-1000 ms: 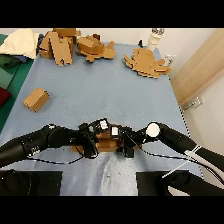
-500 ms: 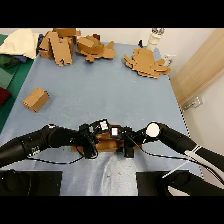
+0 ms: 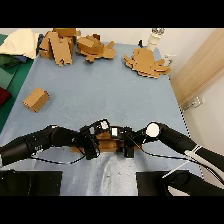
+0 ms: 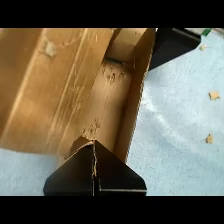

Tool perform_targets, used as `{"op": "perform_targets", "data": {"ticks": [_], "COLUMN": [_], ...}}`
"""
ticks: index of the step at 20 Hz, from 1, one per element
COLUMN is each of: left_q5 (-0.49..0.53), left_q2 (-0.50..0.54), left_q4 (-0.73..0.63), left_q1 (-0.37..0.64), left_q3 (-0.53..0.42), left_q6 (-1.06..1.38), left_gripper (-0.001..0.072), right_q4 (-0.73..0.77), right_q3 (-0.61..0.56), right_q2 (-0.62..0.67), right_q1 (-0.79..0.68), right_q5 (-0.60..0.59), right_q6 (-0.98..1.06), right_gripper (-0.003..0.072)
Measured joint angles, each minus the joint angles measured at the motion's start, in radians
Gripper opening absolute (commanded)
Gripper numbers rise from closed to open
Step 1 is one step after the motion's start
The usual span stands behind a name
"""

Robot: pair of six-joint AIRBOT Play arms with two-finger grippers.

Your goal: Fold the box.

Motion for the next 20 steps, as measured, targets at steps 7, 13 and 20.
{"op": "perform_targets", "data": {"ticks": [7,13,20], "left_q5": [0.005,-0.004,-0.077], "left_q2": [-0.004,-0.004,0.075], "left_q4": [-0.023,-0.029,0.097], "left_q1": [0.0,0.0,0.006], "left_q3": [0.0,0.0,0.0], "left_q6": [0.0,0.002,-0.169], "left_gripper": [0.0418,0.0012,0.001], "right_q4": [-0.005,-0.007,-0.008], "right_q3": [0.0,0.0,0.0], "right_q2": [0.0,0.0,0.0], "right_q1": [0.0,0.0,0.001], "right_q5": [0.0,-0.001,-0.001], "right_q6": [0.0,0.001,0.0], "right_gripper": [0.0414,0.0414,0.0415]}}
